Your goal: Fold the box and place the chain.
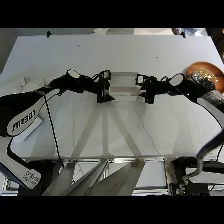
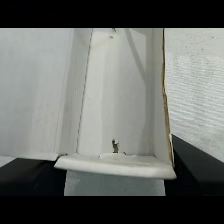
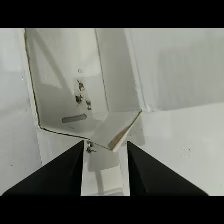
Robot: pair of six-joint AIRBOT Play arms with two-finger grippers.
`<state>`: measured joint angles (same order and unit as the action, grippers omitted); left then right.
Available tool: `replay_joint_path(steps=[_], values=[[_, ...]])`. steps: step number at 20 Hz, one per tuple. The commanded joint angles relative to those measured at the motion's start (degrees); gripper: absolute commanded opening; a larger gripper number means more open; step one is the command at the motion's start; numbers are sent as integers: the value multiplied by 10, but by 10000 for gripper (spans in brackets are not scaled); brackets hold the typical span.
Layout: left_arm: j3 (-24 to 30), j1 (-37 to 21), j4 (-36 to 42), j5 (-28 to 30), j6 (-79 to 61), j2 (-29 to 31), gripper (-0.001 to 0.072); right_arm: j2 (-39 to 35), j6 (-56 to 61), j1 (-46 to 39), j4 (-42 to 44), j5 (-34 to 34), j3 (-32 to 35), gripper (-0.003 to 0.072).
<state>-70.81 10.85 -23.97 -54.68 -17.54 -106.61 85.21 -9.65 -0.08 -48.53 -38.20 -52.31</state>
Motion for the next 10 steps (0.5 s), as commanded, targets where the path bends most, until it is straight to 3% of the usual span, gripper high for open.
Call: replay_joint_path(steps=[1, 8, 9, 10], values=[[0, 0, 0, 0, 0, 0, 281, 0, -32, 1, 23, -7, 0, 254], [0, 0, 0, 0, 0, 0, 281, 0, -59, 1, 39, -28, 0, 205], [0, 0, 0, 0, 0, 0, 281, 0, -59, 1, 48, -30, 0, 149], [0, 0, 0, 0, 0, 0, 281, 0, -60, 1, 58, -29, 0, 150]])
